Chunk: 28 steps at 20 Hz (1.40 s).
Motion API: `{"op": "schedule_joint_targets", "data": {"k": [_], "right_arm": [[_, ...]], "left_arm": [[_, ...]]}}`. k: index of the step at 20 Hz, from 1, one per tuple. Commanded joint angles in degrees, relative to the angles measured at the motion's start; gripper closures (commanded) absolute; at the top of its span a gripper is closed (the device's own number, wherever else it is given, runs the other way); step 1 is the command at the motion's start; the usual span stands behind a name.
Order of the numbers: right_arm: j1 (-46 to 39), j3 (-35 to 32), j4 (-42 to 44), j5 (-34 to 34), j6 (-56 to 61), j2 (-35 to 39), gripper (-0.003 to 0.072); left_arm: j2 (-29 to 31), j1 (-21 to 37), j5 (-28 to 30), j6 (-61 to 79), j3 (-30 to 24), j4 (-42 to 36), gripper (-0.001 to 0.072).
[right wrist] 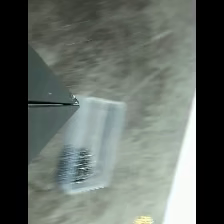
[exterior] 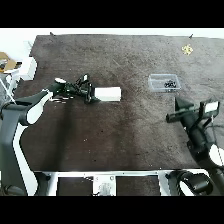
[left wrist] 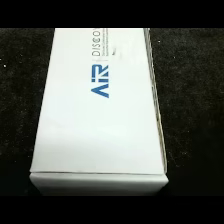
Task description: Fold the box and place the chain.
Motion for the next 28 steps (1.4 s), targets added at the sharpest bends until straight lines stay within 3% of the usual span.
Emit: {"op": "schedule_joint_targets", "data": {"k": [1, 6, 7, 11, 14, 18, 21, 23, 28], "right_arm": [[0.02, -8.04, 0.04, -2.12, -0.02, 6.75, 0.0683], [0.02, -8.09, 0.11, -2.05, 0.02, 6.64, 0.0682], [0.02, -8.09, 0.57, -1.81, 0.04, 6.64, 0.0683], [0.02, -8.09, 0.7, -1.27, 0.0, 6.64, 0.0683], [0.02, -8.09, 0.7, -1.01, 0.02, 6.64, 0.0682], [0.02, -8.09, 0.68, -1.05, 0.0, 6.64, 0.0682], [0.02, -8.09, 0.7, -1.03, 0.02, 6.64, 0.0683], [0.02, -8.09, 0.7, -1.01, 0.02, 6.64, 0.0683], [0.02, -8.09, 0.7, -1.03, 0.02, 6.64, 0.0682]], "left_arm": [[0.04, -0.04, -0.04, 0.02, -0.02, 0.0, 0.0487], [0.04, -0.02, -0.7, -0.28, -0.02, 0.0, 0.0492], [0.33, -0.02, -1.25, -1.36, -0.02, 0.11, 0.0691], [6.16, 0.15, -0.42, -4.24, 0.04, -0.42, 0.0697], [15.91, 0.96, 6.8, -12.76, 0.02, -0.37, 0.0698], [29.9, 6.75, 25.62, -35.36, -0.02, 2.34, 0.07], [37.99, 14.08, 32.54, -55.89, -0.68, 15.04, 0.0703], [44.13, 20.33, 33.9, -65.7, -6.93, 22.6, 0.0702], [58.97, 39.52, 34.07, -67.34, -31.71, 24.63, 0.0703]]}}
